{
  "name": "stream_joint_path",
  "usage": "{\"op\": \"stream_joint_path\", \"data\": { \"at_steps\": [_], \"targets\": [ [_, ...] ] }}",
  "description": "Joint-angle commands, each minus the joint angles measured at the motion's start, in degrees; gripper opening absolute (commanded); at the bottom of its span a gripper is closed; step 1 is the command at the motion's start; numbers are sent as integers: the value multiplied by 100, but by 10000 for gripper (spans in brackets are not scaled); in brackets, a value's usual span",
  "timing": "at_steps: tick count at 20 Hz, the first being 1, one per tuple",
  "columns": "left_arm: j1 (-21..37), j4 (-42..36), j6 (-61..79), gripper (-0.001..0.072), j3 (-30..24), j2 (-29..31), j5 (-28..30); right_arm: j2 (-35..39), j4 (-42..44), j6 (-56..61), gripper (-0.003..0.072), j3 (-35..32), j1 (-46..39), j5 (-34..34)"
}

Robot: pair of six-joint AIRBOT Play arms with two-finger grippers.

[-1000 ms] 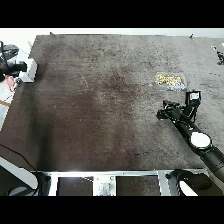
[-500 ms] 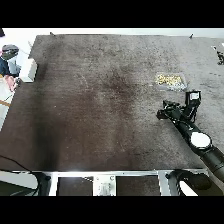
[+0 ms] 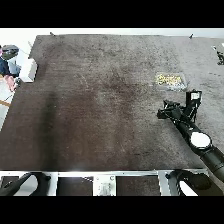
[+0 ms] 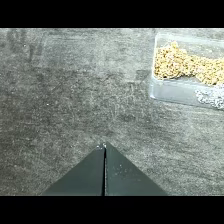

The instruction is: Fold the box and place the chain.

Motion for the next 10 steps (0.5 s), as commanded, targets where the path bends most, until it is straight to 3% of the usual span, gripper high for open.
{"op": "stream_joint_path", "data": {
  "at_steps": [1,3,5,8,10],
  "targets": [
    [-35,-2208,2330,5,-2509,1606,710,4,2,0,10,-2,7,-68],
    [-35,-2667,2785,5,-3451,2295,734,4,0,0,10,-2,7,-101],
    [-35,-2684,2736,5,-4026,2933,680,4,0,0,10,-2,7,-129],
    [-35,-2684,2194,5,-4516,3764,608,4,2,0,10,-2,7,-151],
    [-37,-2677,1700,5,-4697,3960,562,4,2,0,10,-2,7,-151]
  ]
}}
